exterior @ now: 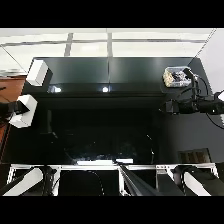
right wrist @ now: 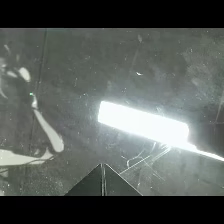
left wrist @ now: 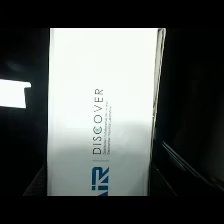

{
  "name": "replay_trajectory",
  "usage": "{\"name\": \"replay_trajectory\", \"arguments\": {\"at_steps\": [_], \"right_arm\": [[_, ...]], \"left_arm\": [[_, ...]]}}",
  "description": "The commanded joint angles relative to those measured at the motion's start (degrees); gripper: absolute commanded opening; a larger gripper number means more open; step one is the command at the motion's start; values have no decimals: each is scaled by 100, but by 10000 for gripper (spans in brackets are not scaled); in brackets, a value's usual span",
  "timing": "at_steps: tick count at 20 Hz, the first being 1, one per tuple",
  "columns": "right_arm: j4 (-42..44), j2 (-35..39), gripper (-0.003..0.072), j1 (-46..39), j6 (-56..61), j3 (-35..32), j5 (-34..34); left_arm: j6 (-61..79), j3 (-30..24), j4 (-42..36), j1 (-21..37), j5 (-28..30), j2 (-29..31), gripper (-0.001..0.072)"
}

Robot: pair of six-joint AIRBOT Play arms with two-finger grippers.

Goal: Fold the box and place the chain.

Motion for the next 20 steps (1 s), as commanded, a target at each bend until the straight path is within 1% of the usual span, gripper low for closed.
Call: {"name": "replay_trajectory", "arguments": {"at_steps": [1,2,4,9,11,16,19,20], "right_arm": [[7,4,15,-2,7,2,-48],[7,4,15,-2,20,2,-68],[7,4,15,-2,68,2,-168],[4,2,15,-2,68,2,-389],[7,2,15,-2,68,2,-514],[7,4,16,-2,63,2,-560],[4,2,15,-2,61,2,-566],[2,2,15,-2,24,2,-597]], "left_arm": [[951,-28,-229,271,756,-107,285],[1139,17,-382,240,866,-229,284],[1639,243,-656,166,885,-584,285],[1655,1082,-741,-15,826,-1508,285],[1650,1322,-741,-85,863,-1792,285],[1587,1617,-730,-216,1102,-2393,285],[1587,1777,-732,-216,1217,-2653,285],[1589,1784,-732,-223,1340,-2699,293]]}}
